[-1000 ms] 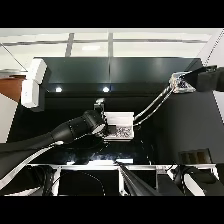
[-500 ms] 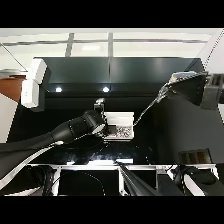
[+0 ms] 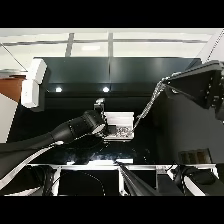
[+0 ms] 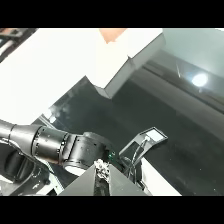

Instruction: Fold the box and place the chain.

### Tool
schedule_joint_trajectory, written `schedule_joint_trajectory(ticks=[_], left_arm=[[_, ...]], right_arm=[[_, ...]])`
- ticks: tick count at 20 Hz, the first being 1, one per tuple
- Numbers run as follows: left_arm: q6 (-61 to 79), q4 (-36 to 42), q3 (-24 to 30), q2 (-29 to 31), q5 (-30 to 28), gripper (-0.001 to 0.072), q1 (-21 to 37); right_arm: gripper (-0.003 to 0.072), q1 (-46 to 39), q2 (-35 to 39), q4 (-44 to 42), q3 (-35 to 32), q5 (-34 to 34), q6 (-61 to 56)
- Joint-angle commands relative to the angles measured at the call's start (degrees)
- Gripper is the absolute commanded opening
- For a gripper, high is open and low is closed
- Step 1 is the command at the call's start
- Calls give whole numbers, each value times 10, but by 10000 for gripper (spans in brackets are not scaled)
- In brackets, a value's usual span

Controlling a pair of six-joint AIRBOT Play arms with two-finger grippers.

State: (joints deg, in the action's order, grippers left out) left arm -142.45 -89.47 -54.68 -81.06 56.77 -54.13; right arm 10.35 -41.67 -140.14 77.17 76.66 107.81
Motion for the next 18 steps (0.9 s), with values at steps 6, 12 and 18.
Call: schedule_joint_trajectory(ticks=[6,12,18], left_arm=[[0,0,0,0,0,32,0],[0,0,0,0,0,32,0],[0,0,0,0,0,32,0]], right_arm=[[21,79,-15,11,-93,-41,-11],[21,103,-54,45,-98,-55,-9],[21,109,-64,123,-132,-43,-31]])
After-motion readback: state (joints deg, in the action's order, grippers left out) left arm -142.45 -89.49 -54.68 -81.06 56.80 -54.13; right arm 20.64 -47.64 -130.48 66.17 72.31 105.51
